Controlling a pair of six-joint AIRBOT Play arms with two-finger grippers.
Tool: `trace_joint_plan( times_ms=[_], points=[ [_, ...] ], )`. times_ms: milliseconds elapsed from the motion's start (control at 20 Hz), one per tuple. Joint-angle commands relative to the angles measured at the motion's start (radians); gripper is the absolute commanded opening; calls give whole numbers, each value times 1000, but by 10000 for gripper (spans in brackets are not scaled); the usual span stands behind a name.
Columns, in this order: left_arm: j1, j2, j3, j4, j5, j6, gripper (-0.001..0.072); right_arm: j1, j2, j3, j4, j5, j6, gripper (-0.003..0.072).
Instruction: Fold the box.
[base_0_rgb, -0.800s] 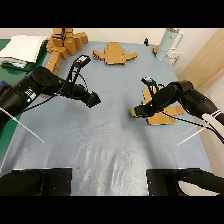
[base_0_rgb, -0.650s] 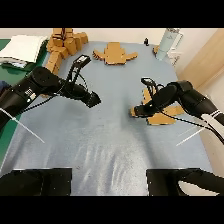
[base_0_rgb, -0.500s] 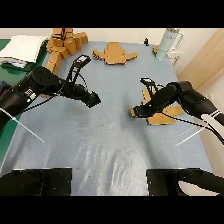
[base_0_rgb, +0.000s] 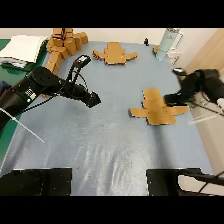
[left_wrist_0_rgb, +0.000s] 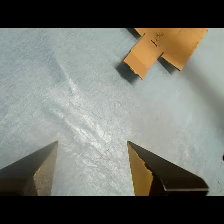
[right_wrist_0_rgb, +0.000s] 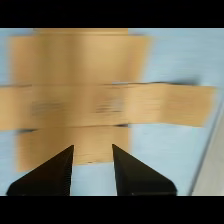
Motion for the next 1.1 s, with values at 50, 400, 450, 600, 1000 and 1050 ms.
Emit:
trace_joint_plan(
  times_ms=[50,400,450,600,1000,1050],
  points=[
    [0,0,1,0,0,0,665,-333,-165,153,95,-20,-249,384],
    [-1,0,1,-3,1,0,666,-508,-408,333,430,-148,-503,380],
    [0,0,1,-3,2,0,665,-507,-431,333,444,-167,-534,380],
    [-1,0,1,-3,8,0,665,-499,-478,333,514,-232,-570,359],
    [-1,0,1,-46,8,0,665,-390,-473,293,670,-323,-511,4],
    [-1,0,1,-53,8,0,665,-369,-468,263,774,-325,-511,3]
  ],
)
